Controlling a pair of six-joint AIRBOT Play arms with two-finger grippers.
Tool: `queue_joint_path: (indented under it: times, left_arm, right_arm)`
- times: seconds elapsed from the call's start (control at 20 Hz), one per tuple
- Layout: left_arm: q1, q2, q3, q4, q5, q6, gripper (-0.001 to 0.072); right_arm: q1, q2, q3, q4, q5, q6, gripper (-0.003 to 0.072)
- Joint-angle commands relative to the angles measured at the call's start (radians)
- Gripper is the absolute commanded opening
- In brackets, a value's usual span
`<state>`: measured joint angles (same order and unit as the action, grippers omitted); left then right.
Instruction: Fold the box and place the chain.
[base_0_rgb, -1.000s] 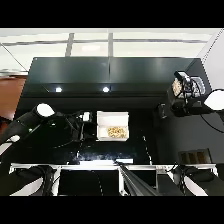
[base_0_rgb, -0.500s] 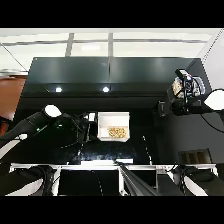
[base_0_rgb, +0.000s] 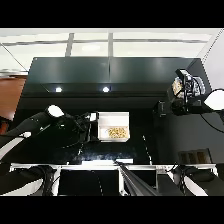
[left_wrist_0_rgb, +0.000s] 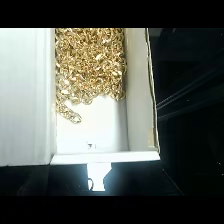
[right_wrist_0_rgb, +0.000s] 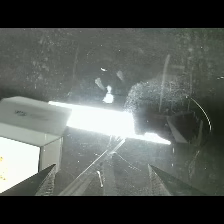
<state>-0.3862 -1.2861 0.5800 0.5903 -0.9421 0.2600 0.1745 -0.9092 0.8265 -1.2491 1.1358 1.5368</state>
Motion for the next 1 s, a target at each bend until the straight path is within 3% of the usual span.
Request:
queue_joint_path:
  times: [0.0, 0.35, 0.45, 0.6, 0.75, 0.95]
  left_arm:
    - [0.000, -0.005, 0.001, 0.000, 0.000, 0.000, 0.0701]
    - [-0.045, -0.006, 0.001, 0.051, 0.027, -0.024, 0.0673]
    - [-0.051, -0.007, 0.001, 0.055, 0.048, -0.044, 0.0544]
    - [-0.050, -0.007, 0.001, 0.050, 0.054, -0.048, 0.0481]
    - [-0.050, -0.007, 0.001, 0.049, 0.054, -0.048, 0.0482]
    - [-0.050, -0.006, 0.001, 0.056, 0.048, -0.048, 0.0481]
  right_arm:
    - [0.000, 0.000, 0.000, 0.000, -0.003, 0.005, 0.0702]
    - [0.000, 0.000, 0.000, 0.003, -0.051, 0.008, 0.0701]
    - [0.000, -0.003, 0.000, 0.003, -0.056, 0.008, 0.0701]
    - [0.015, -0.022, 0.000, 0.004, -0.066, -0.013, 0.0701]
    - [0.095, -0.071, 0.000, 0.018, -0.121, -0.082, 0.0702]
    - [0.191, -0.128, 0.013, 0.048, -0.288, -0.166, 0.0702]
